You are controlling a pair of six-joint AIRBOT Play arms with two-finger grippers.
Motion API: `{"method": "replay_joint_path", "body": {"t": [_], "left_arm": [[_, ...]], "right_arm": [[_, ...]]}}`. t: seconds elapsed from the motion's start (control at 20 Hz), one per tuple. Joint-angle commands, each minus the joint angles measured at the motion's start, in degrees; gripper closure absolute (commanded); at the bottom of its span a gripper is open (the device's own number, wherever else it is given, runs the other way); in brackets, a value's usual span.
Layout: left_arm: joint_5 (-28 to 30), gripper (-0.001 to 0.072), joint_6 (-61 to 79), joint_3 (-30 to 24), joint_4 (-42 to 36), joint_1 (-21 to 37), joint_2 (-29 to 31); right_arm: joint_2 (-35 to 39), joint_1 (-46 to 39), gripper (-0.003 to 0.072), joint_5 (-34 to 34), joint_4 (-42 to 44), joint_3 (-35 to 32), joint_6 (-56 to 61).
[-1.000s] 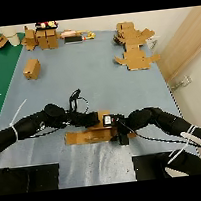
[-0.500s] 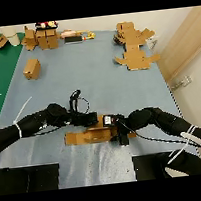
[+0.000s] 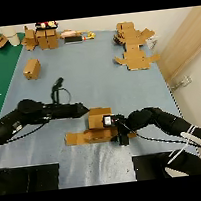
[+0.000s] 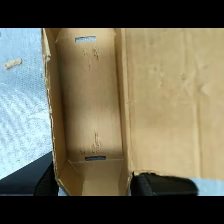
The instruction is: Fold the box.
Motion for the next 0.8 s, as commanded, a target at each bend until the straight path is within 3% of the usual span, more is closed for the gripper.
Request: {"method": "replay_joint_path", "body": {"t": [0.0,0.05,0.15,0.25,0.4,0.5,0.55,0.6,0.75], "left_arm": [[-6.5,0.0699,14.6,-7.1,-0.2,10.6,9.2],[-10.8,0.0699,22.5,-8.7,0.2,13.2,11.2],[-13.0,0.0698,26.6,-10.3,6.1,15.0,14.9],[-14.0,0.0697,30.6,-10.3,14.1,12.4,17.8],[-11.9,0.0689,36.8,-10.2,22.0,3.8,20.4],[-6.1,0.0311,37.1,-10.3,25.5,-2.6,20.1],[-3.9,0.0219,37.1,-10.3,26.0,-5.2,19.7],[-1.5,0.0173,37.1,-10.2,25.9,-7.4,19.1],[-0.3,0.0173,38.6,-10.3,27.1,-11.0,16.1]], "right_arm": [[0.0,0.0,0.0185,0.0,0.0,0.0,0.0],[0.0,0.0,0.0185,0.0,0.0,0.0,0.0],[0.0,0.0,0.0185,0.0,0.0,0.0,0.0],[0.0,0.0,0.0185,0.0,0.0,0.0,0.0],[0.0,0.0,0.0185,0.0,0.0,0.0,0.0],[0.0,0.0,0.0185,0.0,0.0,0.0,0.0],[0.0,0.0,0.0185,0.0,0.0,0.0,0.0],[0.0,0.0,0.0185,0.0,0.0,0.0,0.0],[0.0,0.0,0.0185,0.0,0.0,0.0,0.0]]}}
